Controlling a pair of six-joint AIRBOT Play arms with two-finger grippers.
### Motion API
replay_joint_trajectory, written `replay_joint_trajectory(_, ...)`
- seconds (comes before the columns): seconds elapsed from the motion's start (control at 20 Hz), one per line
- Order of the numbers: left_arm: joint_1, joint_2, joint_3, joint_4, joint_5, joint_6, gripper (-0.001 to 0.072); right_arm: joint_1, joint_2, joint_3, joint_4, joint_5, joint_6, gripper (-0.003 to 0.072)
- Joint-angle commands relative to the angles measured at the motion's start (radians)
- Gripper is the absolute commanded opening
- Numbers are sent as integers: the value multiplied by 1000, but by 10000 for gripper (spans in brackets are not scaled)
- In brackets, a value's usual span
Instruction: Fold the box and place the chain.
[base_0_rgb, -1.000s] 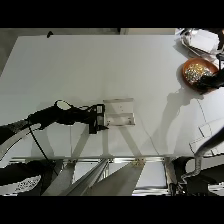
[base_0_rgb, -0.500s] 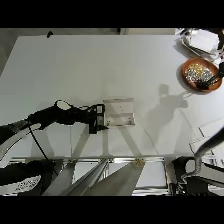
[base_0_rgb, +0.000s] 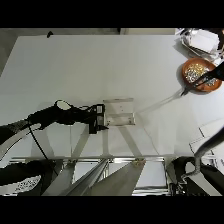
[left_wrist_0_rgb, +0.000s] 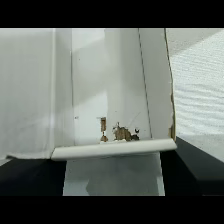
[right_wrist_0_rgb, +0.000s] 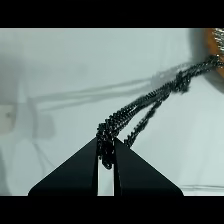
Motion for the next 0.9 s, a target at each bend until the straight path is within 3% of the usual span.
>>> replay_joint_trajectory(0.0,0,1,0,0,0,0,210,149,74,-23,39,34,54,9)
replay_joint_trajectory(0.3,0,1,0,0,0,0,210,425,84,-66,37,3,140,9)
replay_joint_trajectory(0.55,0,1,0,0,0,0,210,650,82,-206,-24,-161,230,9)
replay_joint_trajectory(0.85,0,1,0,0,0,0,210,807,72,-369,-44,-346,262,10)
